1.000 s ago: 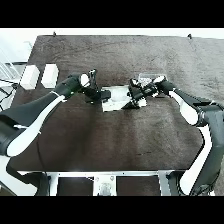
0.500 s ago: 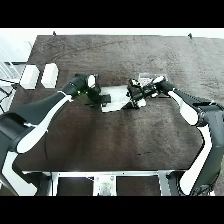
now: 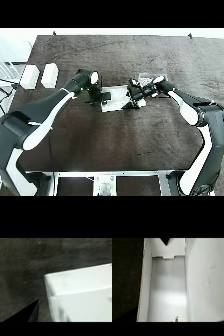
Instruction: Fold the box and place the chain.
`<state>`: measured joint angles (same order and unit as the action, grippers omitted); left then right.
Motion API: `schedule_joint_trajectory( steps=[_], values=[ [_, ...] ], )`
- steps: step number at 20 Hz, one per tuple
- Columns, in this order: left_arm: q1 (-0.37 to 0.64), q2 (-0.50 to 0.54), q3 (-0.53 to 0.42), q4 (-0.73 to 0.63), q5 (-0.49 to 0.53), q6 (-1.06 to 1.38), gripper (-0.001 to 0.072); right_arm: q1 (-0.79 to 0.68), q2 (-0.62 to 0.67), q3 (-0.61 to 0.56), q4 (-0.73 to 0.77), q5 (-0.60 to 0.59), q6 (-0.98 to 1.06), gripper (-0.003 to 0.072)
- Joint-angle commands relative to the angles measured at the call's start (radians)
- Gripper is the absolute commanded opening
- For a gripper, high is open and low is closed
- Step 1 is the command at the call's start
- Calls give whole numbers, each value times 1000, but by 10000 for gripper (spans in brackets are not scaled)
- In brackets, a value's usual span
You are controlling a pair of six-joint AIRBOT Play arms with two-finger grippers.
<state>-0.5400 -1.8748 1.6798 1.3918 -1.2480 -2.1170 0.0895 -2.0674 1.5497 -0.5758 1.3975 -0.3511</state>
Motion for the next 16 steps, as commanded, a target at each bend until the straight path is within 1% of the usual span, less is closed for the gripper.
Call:
schedule_joint_trajectory(
  steps=[1,2,3,7,8,9,13,15,16],
  values=[
    [0,-43,73,48,-107,-26,385,1,0,0,0,0,0,500],
    [0,-52,88,59,-123,-27,301,1,0,0,0,0,0,500],
    [0,-60,103,66,-140,-26,236,1,0,0,0,0,0,500],
    [-6,-79,130,87,-163,-22,237,1,0,0,0,0,0,500],
    [-6,-79,130,92,-162,-20,156,1,0,0,0,0,0,500],
    [-6,-79,130,96,-158,-8,45,1,0,0,0,0,0,499],
    [-6,-79,130,101,-157,4,40,1,0,0,0,0,0,500],
    [-6,-79,130,101,-154,5,52,1,0,0,0,0,0,499],
    [-6,-79,130,100,-154,5,236,1,0,0,0,0,0,500]
  ],
)
